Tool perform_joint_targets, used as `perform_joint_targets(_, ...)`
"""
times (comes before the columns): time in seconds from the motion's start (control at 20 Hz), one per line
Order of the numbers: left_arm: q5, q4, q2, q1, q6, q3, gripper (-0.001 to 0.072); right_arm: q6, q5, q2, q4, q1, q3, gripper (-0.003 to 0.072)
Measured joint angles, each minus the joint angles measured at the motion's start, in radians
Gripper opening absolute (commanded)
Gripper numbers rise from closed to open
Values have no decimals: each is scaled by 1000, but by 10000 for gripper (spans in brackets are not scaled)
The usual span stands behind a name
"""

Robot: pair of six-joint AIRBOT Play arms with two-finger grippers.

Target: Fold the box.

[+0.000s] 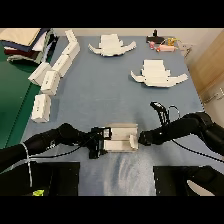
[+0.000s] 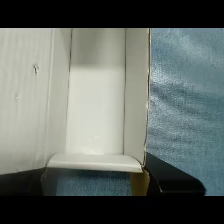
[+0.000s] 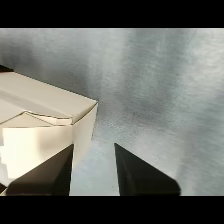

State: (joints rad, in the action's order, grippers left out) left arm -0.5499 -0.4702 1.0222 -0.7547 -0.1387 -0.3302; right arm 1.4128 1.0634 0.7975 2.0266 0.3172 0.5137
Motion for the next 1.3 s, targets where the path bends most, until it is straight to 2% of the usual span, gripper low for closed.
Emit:
perform_joint_targets(0.45, 0, 0, 0, 0, 0, 0, 518, 18, -12, 12, 69, 12, 1, 403)
perform_joint_targets(0.6, 0, 0, 0, 0, 0, 0, 519, 0, -43, 58, 71, 76, 10, 395)
perform_joint_targets(0.65, 0, 0, 0, 0, 0, 0, 518, -29, -60, 82, 57, 110, 22, 365)
perform_joint_targets(0.85, 0, 0, 0, 0, 0, 0, 518, -258, -56, 194, -132, 269, 130, 359)
perform_joint_targets(1.0, 0, 0, 0, 0, 0, 0, 518, -472, 36, 304, -318, 391, 247, 358)
perform_joint_targets(1.15, 0, 0, 0, 0, 0, 0, 518, -613, 133, 401, -443, 473, 330, 355)
perform_joint_targets(1.25, 0, 0, 0, 0, 0, 0, 518, -676, 170, 445, -490, 504, 360, 284)
perform_joint_targets(1.3, 0, 0, 0, 0, 0, 0, 519, -700, 187, 461, -506, 513, 369, 195)
